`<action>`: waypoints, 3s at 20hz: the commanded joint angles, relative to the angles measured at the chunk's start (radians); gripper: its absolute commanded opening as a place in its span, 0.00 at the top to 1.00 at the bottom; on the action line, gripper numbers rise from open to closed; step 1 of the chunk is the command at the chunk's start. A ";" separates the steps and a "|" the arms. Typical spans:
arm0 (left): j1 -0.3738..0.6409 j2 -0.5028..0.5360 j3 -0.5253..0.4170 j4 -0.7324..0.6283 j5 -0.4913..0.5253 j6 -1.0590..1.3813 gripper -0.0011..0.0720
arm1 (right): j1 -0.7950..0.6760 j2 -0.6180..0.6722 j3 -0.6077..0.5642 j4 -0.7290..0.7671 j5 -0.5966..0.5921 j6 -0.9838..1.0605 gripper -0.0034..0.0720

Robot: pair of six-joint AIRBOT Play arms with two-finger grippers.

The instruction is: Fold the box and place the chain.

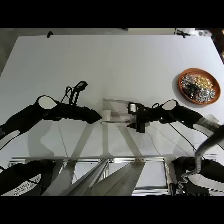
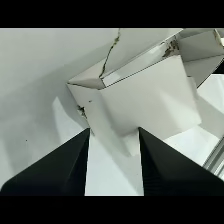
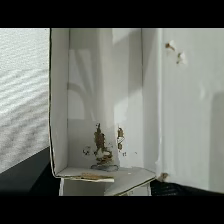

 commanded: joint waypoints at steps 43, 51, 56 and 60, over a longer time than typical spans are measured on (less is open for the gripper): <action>-0.296 -0.252 0.394 0.613 -0.100 -0.962 0.50 | 0.000 0.000 0.001 0.000 0.000 0.000 0.36; -0.279 -0.360 0.570 0.690 -0.364 -1.025 0.49 | 0.000 0.000 0.001 0.000 0.000 0.000 0.36; -0.299 -0.414 0.570 0.744 -0.421 -1.124 0.51 | 0.000 0.000 0.001 0.000 0.000 0.000 0.36; -0.322 -0.420 0.570 0.739 -0.354 -1.147 0.59 | 0.000 0.000 0.001 0.000 0.000 0.000 0.36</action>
